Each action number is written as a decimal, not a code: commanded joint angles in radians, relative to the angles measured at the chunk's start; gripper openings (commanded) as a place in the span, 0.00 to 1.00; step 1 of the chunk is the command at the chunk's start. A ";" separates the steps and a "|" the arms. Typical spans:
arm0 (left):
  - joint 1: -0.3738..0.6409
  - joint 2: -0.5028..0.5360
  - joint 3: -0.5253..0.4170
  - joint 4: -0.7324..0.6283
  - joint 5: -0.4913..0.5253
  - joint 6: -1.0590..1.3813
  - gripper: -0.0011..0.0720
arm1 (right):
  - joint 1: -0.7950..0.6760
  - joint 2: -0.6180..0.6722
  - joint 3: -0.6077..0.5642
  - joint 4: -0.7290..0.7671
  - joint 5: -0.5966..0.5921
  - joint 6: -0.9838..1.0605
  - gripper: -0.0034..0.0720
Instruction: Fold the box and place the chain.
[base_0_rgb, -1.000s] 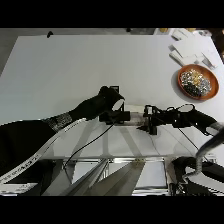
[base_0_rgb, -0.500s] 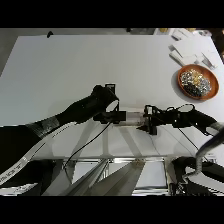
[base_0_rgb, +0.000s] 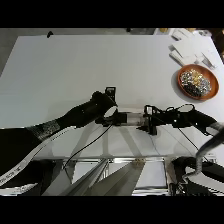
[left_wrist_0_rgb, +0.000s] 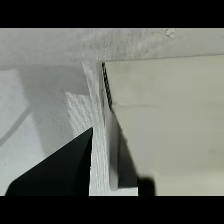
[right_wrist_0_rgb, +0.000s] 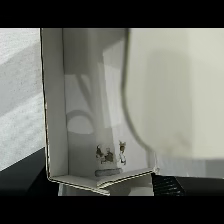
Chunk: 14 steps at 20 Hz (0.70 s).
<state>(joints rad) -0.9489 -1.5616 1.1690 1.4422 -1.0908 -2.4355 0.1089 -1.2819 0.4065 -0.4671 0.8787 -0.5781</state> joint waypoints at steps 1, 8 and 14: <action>0.011 -0.038 0.025 -0.020 -0.033 0.034 0.39 | 0.000 0.000 0.000 0.000 0.000 0.001 0.60; 0.032 -0.090 0.084 -0.020 -0.073 0.054 0.20 | 0.000 0.000 0.000 0.000 0.000 0.001 0.60; 0.026 -0.123 0.091 -0.044 -0.072 0.056 0.02 | 0.000 0.000 0.000 0.000 0.000 0.001 0.60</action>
<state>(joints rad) -0.9211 -1.6730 1.2552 1.4067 -1.1629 -2.3837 0.1085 -1.2819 0.4065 -0.4667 0.8791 -0.5770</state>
